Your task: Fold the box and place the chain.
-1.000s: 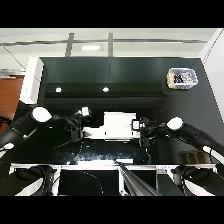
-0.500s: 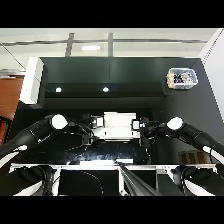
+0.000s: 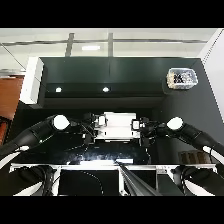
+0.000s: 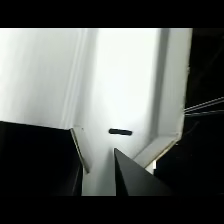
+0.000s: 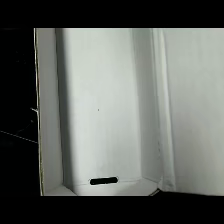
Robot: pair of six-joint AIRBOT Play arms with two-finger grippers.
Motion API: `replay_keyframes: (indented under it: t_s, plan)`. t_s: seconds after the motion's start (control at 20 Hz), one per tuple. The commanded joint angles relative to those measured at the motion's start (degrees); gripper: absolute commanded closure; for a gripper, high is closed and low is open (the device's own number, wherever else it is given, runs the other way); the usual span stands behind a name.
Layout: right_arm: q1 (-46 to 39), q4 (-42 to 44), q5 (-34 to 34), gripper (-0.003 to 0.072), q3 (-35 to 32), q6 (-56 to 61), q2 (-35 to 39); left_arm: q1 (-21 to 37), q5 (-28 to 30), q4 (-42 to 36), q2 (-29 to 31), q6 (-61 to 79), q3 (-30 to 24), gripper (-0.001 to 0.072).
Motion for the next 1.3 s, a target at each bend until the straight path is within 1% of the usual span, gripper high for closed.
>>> replay_keyframes:
  t_s: [0.0,0.05,0.1,0.15,0.2,0.25,0.35,0.5,0.55,0.7,0.8,0.85,0.95,1.0,1.05,1.25]
  plan:
    - [0.0,0.0,0.0,0.0324,0.0,0.0,0.0,0.1,-0.8,0.1,0.0,-0.1,0.1,0.0460]
    - [0.0,0.0,0.0,0.0324,0.0,0.0,0.0,0.1,0.0,1.3,0.0,-0.4,0.1,0.0384]
    - [0.0,0.0,0.0,0.0324,0.0,0.0,0.0,0.1,1.1,2.8,0.0,-1.0,0.1,0.0332]
    - [0.0,0.0,0.0,0.0324,0.0,0.0,0.0,0.2,2.3,5.3,0.0,-1.9,0.1,0.0254]
    - [0.0,0.0,0.0,0.0324,0.0,0.0,0.0,0.5,2.8,8.5,0.0,-2.1,0.1,0.0096]
    - [0.0,0.0,0.0,0.0324,0.0,0.0,0.0,1.0,3.1,10.8,0.1,-3.8,0.1,0.0009]
    - [0.0,0.0,0.0,0.0324,0.0,0.0,0.0,2.6,2.4,12.3,0.1,-6.8,0.1,0.0009]
    - [0.0,0.0,0.0,0.0324,0.0,0.0,0.0,2.5,-1.1,11.8,0.1,-6.7,0.5,0.0009]
    - [0.0,0.0,0.0,0.0324,0.0,0.0,0.0,1.9,-2.0,11.0,0.1,-6.7,0.8,0.0009]
    - [0.0,0.0,0.0,0.0324,0.0,0.0,0.0,-1.0,-2.9,4.9,0.1,-6.2,1.0,0.0009]
    - [0.0,0.0,0.0,0.0324,0.0,0.0,0.0,-2.7,-2.4,4.7,0.1,-6.2,1.0,0.0011]
    - [0.0,0.0,0.0,0.0324,0.0,0.0,0.0,-3.0,-1.9,4.6,0.1,-6.2,1.1,0.0037]
    - [0.0,0.0,0.0,0.0324,0.0,0.0,0.0,-2.9,-1.0,4.5,0.1,-6.2,1.1,0.0292]
    - [0.0,0.0,0.0,0.0324,0.0,0.0,0.0,-3.0,-0.6,4.5,0.1,-6.2,1.1,0.0348]
    - [0.0,0.0,0.0,0.0324,0.0,0.0,0.0,-3.0,-0.6,4.4,0.1,-6.2,1.1,0.0381]
    - [0.0,0.0,0.0,0.0324,0.0,0.0,0.0,-3.0,-0.6,2.8,0.1,-6.2,1.1,0.0381]
